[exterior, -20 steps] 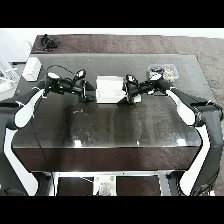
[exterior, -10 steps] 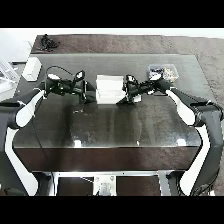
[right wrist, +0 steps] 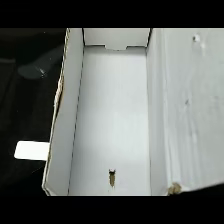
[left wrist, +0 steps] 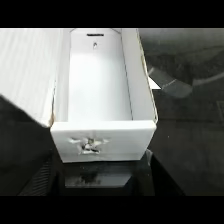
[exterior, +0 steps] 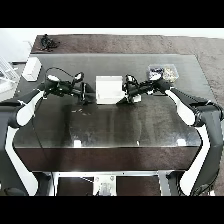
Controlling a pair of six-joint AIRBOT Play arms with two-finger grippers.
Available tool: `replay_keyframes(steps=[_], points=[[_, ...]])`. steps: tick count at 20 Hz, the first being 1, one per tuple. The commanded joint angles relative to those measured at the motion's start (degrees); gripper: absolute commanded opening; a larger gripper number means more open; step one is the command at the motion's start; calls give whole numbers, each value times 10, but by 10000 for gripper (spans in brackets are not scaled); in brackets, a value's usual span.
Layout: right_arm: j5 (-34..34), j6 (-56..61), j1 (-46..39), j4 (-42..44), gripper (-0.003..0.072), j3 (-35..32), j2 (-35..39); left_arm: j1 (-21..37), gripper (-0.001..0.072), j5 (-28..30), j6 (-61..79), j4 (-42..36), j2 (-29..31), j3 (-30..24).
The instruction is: Fold the box and place the chain.
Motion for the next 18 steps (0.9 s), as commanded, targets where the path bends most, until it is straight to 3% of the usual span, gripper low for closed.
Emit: replay_keyframes(steps=[1, 18], points=[[-1, 0, 0, -1, 582, 0, 0, 4, 720, -6, -2, 2, -3, 0], [-1, 0, 0, -1, 582, 0, 0, -13, 720, 17, 2, -40, -16, 0]])
